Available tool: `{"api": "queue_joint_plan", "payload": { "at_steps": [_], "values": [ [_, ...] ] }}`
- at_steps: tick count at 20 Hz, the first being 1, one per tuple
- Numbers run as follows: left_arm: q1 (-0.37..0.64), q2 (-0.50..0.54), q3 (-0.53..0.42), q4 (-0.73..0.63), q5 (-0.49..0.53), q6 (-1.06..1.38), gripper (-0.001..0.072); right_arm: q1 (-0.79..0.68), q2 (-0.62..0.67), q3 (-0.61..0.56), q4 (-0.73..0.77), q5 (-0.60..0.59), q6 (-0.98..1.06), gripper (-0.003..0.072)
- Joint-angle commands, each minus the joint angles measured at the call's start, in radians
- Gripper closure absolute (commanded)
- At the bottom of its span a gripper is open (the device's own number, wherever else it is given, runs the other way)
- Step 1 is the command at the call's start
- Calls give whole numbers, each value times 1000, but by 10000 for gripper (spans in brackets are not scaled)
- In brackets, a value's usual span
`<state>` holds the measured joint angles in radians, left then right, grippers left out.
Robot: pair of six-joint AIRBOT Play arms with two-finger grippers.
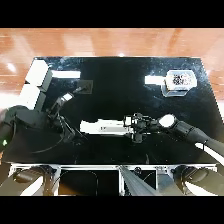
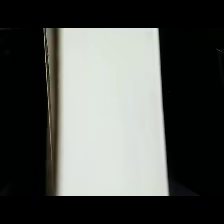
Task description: Fold the box and place the chain.
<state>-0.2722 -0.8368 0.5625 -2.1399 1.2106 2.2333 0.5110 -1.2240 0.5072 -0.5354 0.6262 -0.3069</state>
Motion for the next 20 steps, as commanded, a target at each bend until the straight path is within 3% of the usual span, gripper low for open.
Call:
{"api": "queue_joint_plan", "payload": {
  "at_steps": [1,2,3,5,8,11,14,20],
  "values": [
    [-126,55,-99,-114,-69,6,372,0,-1,0,0,-2,0,97],
    [-171,49,-103,-115,-107,7,606,0,-1,0,0,-2,0,97],
    [-211,45,-103,-126,-157,11,688,0,-1,-1,0,-2,1,98],
    [-299,45,-103,-135,-323,27,689,0,-1,0,0,-2,11,97],
    [-426,36,-103,-136,-658,29,687,0,-1,0,0,-2,19,98],
    [-502,0,-103,-139,-888,15,687,0,-1,0,0,-2,19,98],
    [-548,-57,-103,-140,-1051,13,687,0,-1,0,-1,-1,19,98],
    [-551,-158,-102,-140,-1235,-29,688,0,-1,-1,-49,6,19,98]
  ]
}}
